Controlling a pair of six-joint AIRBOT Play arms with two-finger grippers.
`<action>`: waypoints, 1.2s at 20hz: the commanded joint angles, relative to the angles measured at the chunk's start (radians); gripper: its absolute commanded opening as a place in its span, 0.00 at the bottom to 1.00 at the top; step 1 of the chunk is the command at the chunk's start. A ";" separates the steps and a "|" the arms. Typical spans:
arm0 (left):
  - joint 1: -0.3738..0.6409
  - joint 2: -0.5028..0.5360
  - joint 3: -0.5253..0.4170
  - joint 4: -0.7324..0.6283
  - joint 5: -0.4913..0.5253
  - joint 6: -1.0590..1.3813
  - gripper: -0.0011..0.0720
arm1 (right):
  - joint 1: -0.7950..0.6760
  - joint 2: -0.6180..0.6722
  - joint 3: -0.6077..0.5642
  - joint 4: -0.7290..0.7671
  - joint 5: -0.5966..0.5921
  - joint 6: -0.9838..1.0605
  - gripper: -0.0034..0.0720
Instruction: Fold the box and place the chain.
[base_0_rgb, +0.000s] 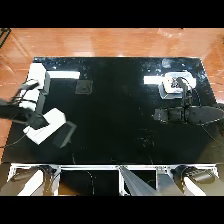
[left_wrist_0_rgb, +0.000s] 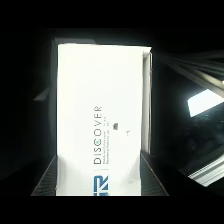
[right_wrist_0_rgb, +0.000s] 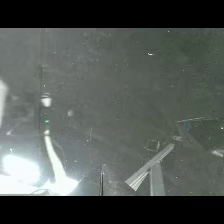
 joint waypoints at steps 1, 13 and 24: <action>0.303 -0.003 -0.060 0.020 0.022 -0.021 0.04 | 0.000 0.000 0.001 0.000 0.002 -0.024 0.08; 0.499 -0.027 -0.055 0.158 0.206 0.008 0.05 | 0.000 0.000 0.001 0.001 0.026 -0.102 0.08; 0.545 -0.130 -0.055 -0.016 0.434 0.148 0.88 | 0.000 0.000 0.001 0.003 0.063 -0.037 0.08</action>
